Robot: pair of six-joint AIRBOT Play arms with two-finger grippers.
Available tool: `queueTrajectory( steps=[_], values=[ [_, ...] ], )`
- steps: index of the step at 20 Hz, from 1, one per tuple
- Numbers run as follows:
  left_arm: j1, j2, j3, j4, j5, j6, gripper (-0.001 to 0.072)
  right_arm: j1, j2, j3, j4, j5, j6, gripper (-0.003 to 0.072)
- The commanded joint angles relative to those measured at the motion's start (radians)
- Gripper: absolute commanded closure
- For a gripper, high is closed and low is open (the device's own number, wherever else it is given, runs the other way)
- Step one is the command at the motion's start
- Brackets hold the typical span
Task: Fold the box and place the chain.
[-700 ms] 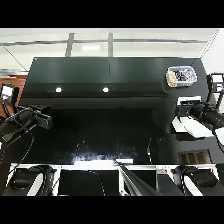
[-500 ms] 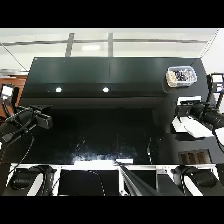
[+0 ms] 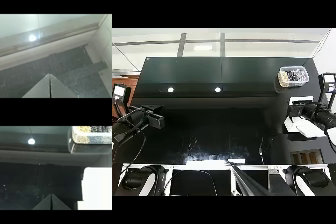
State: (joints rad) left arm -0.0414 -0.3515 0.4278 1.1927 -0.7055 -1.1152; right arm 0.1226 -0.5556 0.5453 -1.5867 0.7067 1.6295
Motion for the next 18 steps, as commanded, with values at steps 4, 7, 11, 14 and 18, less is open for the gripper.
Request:
queueTrajectory(
  steps=[4, 7, 11, 14, 18],
  values=[
    [-0.001, 0.001, 0.0, 0.0, 0.044, 0.0, 0.0677, 0.0, 0.0, 0.0, -0.225, 0.0, -0.188, 0.0671],
    [-0.001, 0.001, 0.0, 0.0, 0.097, 0.0, 0.0678, 0.0, 0.0, 0.0, -0.224, -0.001, -0.188, 0.0671],
    [-0.001, -0.022, -0.012, -0.026, 0.212, 0.0, 0.0677, 0.001, 0.0, 0.0, -0.084, -0.198, -0.186, 0.067],
    [-0.005, -0.101, -0.02, -0.221, 0.415, 0.0, 0.0678, 0.001, -0.019, 0.0, 0.041, -0.407, -0.187, 0.0671],
    [-0.05, -0.267, -0.002, -0.314, 0.599, 0.001, 0.0002, -0.165, -0.147, 0.072, 0.009, -0.577, -0.125, 0.0126]
  ],
)
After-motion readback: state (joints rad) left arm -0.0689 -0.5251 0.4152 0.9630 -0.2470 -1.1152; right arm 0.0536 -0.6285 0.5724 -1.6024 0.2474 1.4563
